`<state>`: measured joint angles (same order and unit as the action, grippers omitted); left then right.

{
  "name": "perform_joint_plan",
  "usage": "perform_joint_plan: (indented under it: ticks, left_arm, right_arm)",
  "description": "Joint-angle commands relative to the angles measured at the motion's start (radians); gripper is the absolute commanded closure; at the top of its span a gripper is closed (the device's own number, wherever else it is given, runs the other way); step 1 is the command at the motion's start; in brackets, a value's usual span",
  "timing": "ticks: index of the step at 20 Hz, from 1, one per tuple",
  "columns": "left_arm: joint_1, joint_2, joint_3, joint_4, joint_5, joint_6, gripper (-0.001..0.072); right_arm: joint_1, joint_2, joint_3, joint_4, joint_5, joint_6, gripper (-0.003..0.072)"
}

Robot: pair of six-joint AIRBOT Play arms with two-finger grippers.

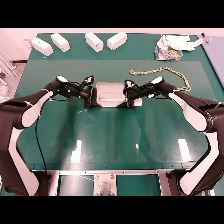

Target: Fold the box and place the chain.

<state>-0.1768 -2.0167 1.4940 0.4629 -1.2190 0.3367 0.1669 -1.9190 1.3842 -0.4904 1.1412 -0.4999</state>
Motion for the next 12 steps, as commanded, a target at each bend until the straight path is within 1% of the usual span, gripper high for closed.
perform_joint_plan:
  ticks: [1,4,9,12]
  left_arm:
    - [0.001,0.002,0.002,0.0,0.029,0.034,0.0176]
    - [0.001,0.002,0.001,0.011,0.069,0.058,0.0176]
    - [0.001,0.002,0.001,0.012,0.082,0.058,0.0175]
    - [0.001,0.002,0.001,0.012,0.082,0.057,0.0175]
  right_arm:
    - [-0.003,0.017,0.008,-0.004,0.003,-0.01,-0.0034]
    - [-0.015,0.042,0.009,-0.053,0.005,-0.009,-0.0034]
    - [-0.068,0.096,0.009,-0.061,0.013,-0.005,-0.0034]
    - [-0.1,0.131,0.009,-0.061,0.033,0.051,-0.0034]
